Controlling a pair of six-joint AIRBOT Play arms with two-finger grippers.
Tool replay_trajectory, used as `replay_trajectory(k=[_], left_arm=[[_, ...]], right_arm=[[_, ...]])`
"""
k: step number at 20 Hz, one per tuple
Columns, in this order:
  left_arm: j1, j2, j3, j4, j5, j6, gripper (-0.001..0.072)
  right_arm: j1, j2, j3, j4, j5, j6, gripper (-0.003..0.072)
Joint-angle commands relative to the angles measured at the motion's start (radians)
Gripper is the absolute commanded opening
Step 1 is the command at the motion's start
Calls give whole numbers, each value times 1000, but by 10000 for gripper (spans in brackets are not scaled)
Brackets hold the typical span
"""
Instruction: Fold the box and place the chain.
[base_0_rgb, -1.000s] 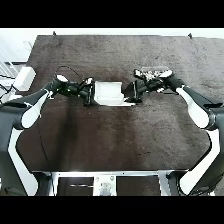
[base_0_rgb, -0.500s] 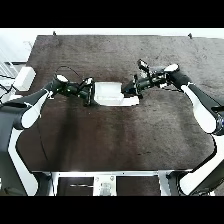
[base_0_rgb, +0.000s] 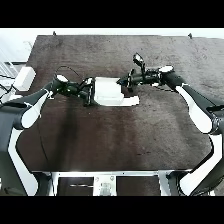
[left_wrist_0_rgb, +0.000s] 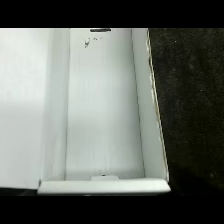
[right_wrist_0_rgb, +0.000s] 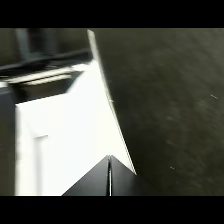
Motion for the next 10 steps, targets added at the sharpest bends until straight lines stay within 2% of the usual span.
replay_trajectory(k=[1, 10], left_arm=[[0, -1, 0, 5, 0, 0, 589], [0, -1, 0, 5, 0, 0, 588]], right_arm=[[2, -24, 1, 8, -76, 34, 8], [3, -95, 1, 7, -76, 74, 8]])
